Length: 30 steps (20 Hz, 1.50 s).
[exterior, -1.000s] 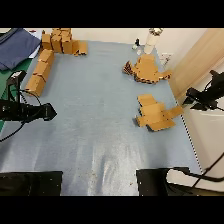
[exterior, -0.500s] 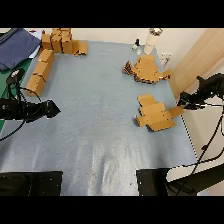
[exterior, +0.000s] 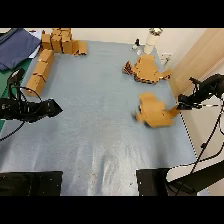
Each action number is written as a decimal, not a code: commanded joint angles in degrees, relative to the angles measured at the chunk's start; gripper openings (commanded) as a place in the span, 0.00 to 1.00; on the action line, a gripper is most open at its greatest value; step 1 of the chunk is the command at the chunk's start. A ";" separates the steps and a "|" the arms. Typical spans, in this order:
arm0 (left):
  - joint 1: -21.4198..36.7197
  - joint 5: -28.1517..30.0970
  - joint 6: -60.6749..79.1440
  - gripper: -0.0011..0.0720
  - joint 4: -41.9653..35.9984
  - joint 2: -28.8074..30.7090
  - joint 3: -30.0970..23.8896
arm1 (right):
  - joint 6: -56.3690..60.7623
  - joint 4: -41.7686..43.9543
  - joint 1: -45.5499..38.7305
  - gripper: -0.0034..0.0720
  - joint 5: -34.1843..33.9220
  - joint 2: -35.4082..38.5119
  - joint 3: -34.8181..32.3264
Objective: Fold the box.
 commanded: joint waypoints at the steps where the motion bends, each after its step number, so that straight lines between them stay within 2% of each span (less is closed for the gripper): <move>1: 0.13 0.63 -0.28 0.93 -1.42 -0.35 0.02 | -3.76 9.77 0.44 0.05 -7.08 -0.09 -0.22; 3: 0.15 1.97 -0.17 0.93 -2.08 -1.90 0.02 | -2.73 16.87 1.75 0.05 -9.97 0.33 -1.77; 5: 0.15 2.93 0.81 0.93 -2.32 -4.59 0.04 | -1.29 23.50 4.79 0.05 -9.62 2.27 -5.99; 8: 0.15 4.13 4.94 0.93 -3.63 -8.13 0.04 | -1.27 25.92 12.15 0.05 -7.17 7.65 -14.67; 11: 0.17 5.66 7.56 0.93 -4.09 -8.26 0.04 | -1.27 25.88 20.35 0.05 -0.68 16.57 -24.90; 14: 0.15 3.45 8.13 0.93 -4.15 -8.28 0.04 | 1.33 24.96 25.29 0.05 8.31 23.52 -34.53; 15: 0.15 3.02 8.39 0.93 -4.24 -8.28 0.04 | 1.70 24.98 26.14 0.15 10.12 23.78 -36.52; 16: 0.15 2.64 8.39 0.93 -4.44 -8.28 0.04 | 1.73 24.96 26.77 0.35 11.17 23.26 -37.62; 17: 0.15 2.21 8.39 0.93 -4.68 -8.28 0.04 | 1.73 24.81 27.28 0.37 11.69 22.38 -38.23; 26: 0.15 0.46 7.96 0.93 -6.91 -8.44 0.04 | 1.14 22.69 28.11 0.36 16.50 21.09 -38.23; 30: 0.17 0.46 8.26 0.93 -9.22 -10.43 0.04 | 0.04 23.30 29.75 0.34 19.78 20.39 -38.23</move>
